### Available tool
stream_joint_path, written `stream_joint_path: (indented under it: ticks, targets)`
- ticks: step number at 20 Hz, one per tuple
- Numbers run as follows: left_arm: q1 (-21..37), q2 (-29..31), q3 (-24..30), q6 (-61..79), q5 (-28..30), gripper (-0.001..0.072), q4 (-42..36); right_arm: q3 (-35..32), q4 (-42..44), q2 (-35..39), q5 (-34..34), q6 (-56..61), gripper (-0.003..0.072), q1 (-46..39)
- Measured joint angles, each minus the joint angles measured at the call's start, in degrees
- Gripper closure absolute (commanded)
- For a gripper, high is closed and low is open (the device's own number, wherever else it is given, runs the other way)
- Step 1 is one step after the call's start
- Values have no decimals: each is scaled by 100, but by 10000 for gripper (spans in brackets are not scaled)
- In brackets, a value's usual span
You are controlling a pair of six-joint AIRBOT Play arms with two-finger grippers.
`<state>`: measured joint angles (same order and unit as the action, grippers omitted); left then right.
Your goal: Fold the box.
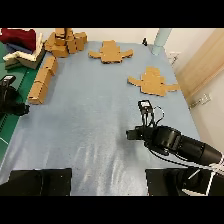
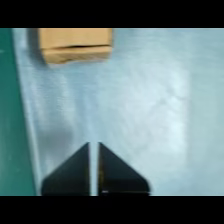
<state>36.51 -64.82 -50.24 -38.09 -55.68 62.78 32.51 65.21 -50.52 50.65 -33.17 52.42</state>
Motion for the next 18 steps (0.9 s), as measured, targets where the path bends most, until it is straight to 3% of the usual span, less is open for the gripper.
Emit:
stream_joint_path:
  ticks: [2, 5, 11, 14, 18]
  targets:
    - [-407, 367, -96, -271, -332, 702, -11, 229, 109, -142, -55, -323, 683, -286]
    - [-1626, 625, -332, -931, -507, 702, 28, 876, 579, -592, -70, -1246, 683, -1025]
    - [-4360, -4, -741, -2498, -83, 702, 417, 2684, 2223, -2109, 501, -3021, 683, -2472]
    - [-5184, -525, -918, -3003, 107, 698, 487, 3300, 2658, -2837, 942, -3429, 683, -2726]
    - [-5665, -881, -1078, -3303, 210, 697, 520, 3659, 3174, -3388, 1349, -3729, 683, -2828]
